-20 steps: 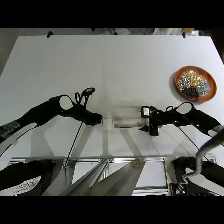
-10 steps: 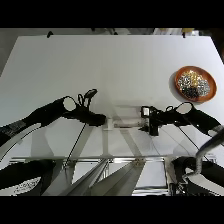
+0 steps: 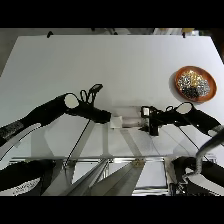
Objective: Fold the box and place the chain.
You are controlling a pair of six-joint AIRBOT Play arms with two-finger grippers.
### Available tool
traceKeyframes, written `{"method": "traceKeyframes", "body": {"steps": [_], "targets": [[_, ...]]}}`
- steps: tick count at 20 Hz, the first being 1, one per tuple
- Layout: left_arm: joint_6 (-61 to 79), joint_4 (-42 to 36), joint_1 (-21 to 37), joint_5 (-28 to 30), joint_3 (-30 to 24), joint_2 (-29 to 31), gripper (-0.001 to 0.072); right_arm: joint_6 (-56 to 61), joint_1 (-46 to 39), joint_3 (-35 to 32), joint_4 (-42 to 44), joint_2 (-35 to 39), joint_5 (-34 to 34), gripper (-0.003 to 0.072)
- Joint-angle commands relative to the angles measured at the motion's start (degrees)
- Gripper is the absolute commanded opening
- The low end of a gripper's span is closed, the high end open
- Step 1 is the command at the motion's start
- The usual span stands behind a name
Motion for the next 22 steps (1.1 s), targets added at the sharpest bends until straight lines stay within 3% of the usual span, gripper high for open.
{"method": "traceKeyframes", "body": {"steps": [1, 4, 10, 12, 15, 20, 22], "targets": [[0.11, -0.15, -1.46, -0.76, 2.47, 0.33, 0.0091, 0.00, 0.00, 0.00, 0.02, 0.04, 0.02, 0.0395], [0.09, -0.15, -1.79, -1.66, 2.60, 0.33, 0.0156, 0.02, 0.00, 0.00, 0.02, 0.04, 0.02, 0.0395], [-0.02, -0.24, -3.34, -2.08, 2.60, 0.31, 0.0161, 0.00, 0.00, 0.00, 0.02, 0.04, 0.02, 0.0395], [-0.61, -0.20, -4.15, -2.08, 2.60, 0.26, 0.0256, 0.00, 0.00, 0.00, 0.02, 0.04, 0.02, 0.0395], [-4.42, 0.31, -5.66, -0.09, 2.60, 0.20, 0.0275, 0.00, 0.00, 0.00, 0.02, 0.04, 0.02, 0.0395], [-13.66, 7.37, -7.58, 1.27, 3.02, -0.72, 0.0283, 0.00, 0.00, 0.00, 0.02, 0.04, 0.02, 0.0395], [-17.09, 9.77, -8.04, 1.42, 3.72, -1.25, 0.0333, 0.00, 0.00, 0.00, 0.02, 0.04, 0.02, 0.0395]]}}
